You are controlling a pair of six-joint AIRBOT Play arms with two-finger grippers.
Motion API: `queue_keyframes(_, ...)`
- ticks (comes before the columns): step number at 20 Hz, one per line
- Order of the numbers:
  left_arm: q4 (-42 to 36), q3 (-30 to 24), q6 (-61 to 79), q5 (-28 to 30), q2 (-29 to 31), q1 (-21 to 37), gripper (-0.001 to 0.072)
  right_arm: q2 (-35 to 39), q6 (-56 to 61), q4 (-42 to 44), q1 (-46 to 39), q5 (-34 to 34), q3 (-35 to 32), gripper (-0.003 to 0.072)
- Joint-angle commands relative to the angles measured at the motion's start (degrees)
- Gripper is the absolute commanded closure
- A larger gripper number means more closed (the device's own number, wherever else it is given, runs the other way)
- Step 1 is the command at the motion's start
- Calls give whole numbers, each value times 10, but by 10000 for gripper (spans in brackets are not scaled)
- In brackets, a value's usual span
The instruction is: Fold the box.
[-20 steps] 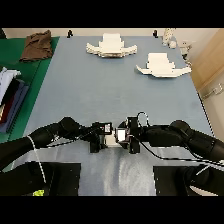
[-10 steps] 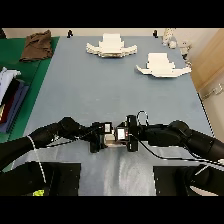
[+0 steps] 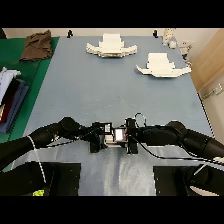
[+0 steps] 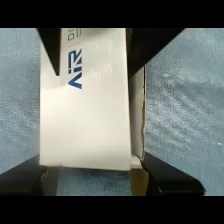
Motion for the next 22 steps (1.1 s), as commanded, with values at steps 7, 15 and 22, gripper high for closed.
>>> queue_keyframes(7, -1, 0, -2, 1, 0, 0, 332, 11, 0, 17, 1, -38, 0, 238)
queue_keyframes(15, -1, 0, -2, 1, 0, 0, 332, 105, 125, 39, -7, -35, -5, 257)
queue_keyframes(22, -1, 0, -2, 1, 0, 0, 332, 163, 313, 117, 2, 114, -137, 685)
